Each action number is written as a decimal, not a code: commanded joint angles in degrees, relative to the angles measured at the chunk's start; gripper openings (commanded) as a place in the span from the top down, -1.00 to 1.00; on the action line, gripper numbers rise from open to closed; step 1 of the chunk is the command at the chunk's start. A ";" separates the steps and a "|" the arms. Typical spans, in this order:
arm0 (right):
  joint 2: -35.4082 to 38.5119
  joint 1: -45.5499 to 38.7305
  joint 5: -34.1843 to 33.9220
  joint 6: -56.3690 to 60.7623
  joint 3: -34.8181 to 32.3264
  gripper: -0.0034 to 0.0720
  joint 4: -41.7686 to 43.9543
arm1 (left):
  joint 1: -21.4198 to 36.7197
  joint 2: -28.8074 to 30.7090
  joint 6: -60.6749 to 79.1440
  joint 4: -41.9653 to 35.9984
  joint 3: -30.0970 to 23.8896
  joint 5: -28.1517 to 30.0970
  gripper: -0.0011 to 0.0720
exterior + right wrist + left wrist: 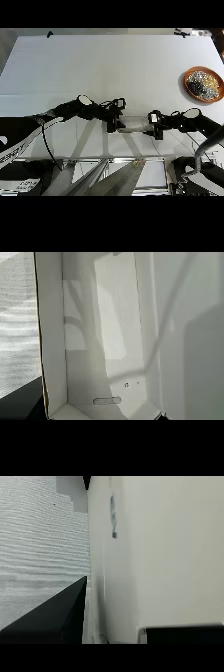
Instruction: Fold the box and place the chain.
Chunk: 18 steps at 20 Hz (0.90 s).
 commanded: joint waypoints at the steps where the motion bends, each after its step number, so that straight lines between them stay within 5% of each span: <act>1: 0.00 0.00 0.00 -0.07 0.00 -0.04 0.02 | 0.11 0.46 0.07 -0.07 0.07 0.46 -0.12; 4: 0.00 0.00 0.04 -0.07 0.00 -0.04 0.02 | 0.11 3.17 -0.09 0.44 0.07 2.34 -0.13; 9: 0.00 0.00 0.04 -0.07 0.00 -0.04 0.02 | 0.11 9.94 -8.07 12.00 0.07 9.90 -0.50; 16: 0.00 0.00 0.04 -0.07 0.00 -0.04 0.02 | 0.09 22.88 -32.09 37.81 0.07 6.88 -0.50; 18: 0.00 0.00 0.04 -0.07 0.00 -0.04 0.00 | 0.02 27.85 -34.95 38.38 0.07 5.07 -0.16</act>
